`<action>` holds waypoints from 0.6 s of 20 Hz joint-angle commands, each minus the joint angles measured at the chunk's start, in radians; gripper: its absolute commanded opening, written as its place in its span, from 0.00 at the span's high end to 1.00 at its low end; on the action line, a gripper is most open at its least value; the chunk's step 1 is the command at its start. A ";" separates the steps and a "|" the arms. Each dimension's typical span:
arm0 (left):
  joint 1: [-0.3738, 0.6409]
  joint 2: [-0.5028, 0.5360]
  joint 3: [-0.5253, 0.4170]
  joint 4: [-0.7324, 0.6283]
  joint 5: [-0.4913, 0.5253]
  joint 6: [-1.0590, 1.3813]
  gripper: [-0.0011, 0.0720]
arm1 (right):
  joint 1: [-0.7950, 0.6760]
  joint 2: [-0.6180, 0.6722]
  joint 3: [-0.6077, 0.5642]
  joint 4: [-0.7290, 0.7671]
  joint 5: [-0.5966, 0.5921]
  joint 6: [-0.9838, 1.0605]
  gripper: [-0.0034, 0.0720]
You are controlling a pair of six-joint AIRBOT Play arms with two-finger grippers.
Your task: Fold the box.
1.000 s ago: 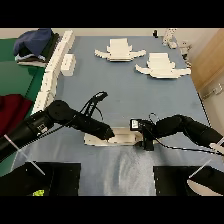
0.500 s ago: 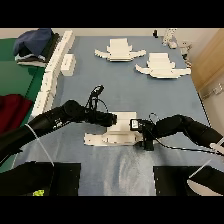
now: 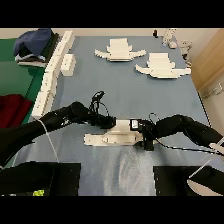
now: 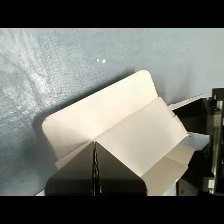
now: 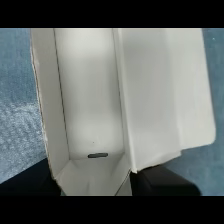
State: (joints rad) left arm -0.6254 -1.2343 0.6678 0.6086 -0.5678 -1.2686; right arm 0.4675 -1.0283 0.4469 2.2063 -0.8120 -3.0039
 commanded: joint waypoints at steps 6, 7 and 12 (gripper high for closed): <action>0.023 0.094 0.109 0.035 -0.122 0.133 0.97 | 0.001 0.000 0.000 0.000 -0.001 0.000 0.25; 0.022 0.135 0.120 0.069 -0.152 0.162 0.97 | 0.001 0.000 0.001 0.000 0.000 0.000 0.25; 0.020 0.342 0.124 0.266 -0.357 0.274 0.97 | 0.001 0.000 0.000 0.000 0.000 0.000 0.25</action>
